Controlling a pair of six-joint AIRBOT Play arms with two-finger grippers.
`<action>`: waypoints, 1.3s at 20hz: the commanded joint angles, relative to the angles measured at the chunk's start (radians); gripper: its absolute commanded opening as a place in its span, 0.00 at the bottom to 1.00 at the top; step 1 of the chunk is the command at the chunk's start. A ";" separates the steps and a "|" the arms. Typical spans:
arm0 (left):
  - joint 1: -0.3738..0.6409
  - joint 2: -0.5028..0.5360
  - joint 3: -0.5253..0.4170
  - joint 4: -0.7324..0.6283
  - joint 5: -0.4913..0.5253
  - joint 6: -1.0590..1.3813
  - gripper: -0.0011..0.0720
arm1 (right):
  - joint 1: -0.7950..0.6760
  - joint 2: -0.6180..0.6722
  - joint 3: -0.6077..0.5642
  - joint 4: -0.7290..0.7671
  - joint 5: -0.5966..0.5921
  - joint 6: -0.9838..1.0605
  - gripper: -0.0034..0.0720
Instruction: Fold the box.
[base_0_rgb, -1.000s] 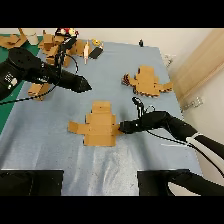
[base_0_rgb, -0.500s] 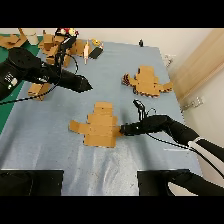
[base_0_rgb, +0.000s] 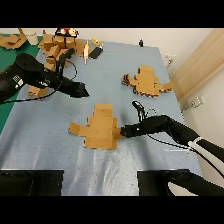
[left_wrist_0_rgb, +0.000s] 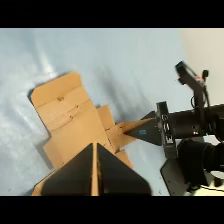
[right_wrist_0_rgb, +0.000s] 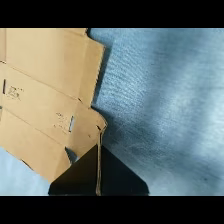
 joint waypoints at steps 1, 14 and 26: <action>0.063 -0.100 -0.034 -0.099 -0.110 0.030 0.52 | 0.001 0.010 0.000 -0.006 0.005 -0.103 0.05; 0.056 -0.264 -0.109 -0.051 -0.129 0.087 0.53 | 0.001 0.112 -0.006 0.024 0.003 -0.199 0.05; 0.055 -0.374 -0.167 -0.416 -0.102 0.372 0.41 | 0.001 0.111 -0.006 0.023 0.003 -0.200 0.05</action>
